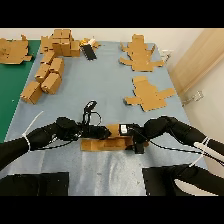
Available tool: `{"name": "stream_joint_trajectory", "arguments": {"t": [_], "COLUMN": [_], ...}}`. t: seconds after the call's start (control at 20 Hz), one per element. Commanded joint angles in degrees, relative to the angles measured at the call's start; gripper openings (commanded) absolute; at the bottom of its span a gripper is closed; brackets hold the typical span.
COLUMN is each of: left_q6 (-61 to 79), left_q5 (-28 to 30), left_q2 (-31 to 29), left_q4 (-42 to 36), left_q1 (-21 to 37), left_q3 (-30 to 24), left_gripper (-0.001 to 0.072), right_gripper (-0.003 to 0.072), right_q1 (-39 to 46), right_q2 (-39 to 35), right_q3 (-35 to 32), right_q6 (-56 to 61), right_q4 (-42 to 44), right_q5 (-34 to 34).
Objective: Fold the box.
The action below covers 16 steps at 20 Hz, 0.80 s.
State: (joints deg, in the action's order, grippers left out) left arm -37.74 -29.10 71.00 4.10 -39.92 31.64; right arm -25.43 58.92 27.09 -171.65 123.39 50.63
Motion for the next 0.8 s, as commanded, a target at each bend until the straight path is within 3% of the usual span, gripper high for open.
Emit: {"name": "stream_joint_trajectory", "arguments": {"t": [0.0, 0.3, 0.75], "left_q6": [-4.44, -5.73, -3.65], "left_q5": [-1.09, -6.34, -9.05], "left_q2": [0.07, 0.07, 0.07], "left_q4": [5.40, 6.78, 10.14], "left_q1": [0.11, 5.16, 11.10], "left_q3": [-0.02, -0.04, -0.02], "left_gripper": [0.0102, 0.0102, 0.0102], "right_gripper": [0.0561, 0.0561, 0.0561], "right_q1": [-0.17, -3.26, -4.35], "right_q2": [0.04, 1.07, 2.10], "right_q3": [0.07, 0.09, 0.09], "right_q6": [-0.90, -0.87, -0.66], "right_q4": [0.92, 0.90, 3.63], "right_q5": [-0.20, -1.75, -3.89]}}
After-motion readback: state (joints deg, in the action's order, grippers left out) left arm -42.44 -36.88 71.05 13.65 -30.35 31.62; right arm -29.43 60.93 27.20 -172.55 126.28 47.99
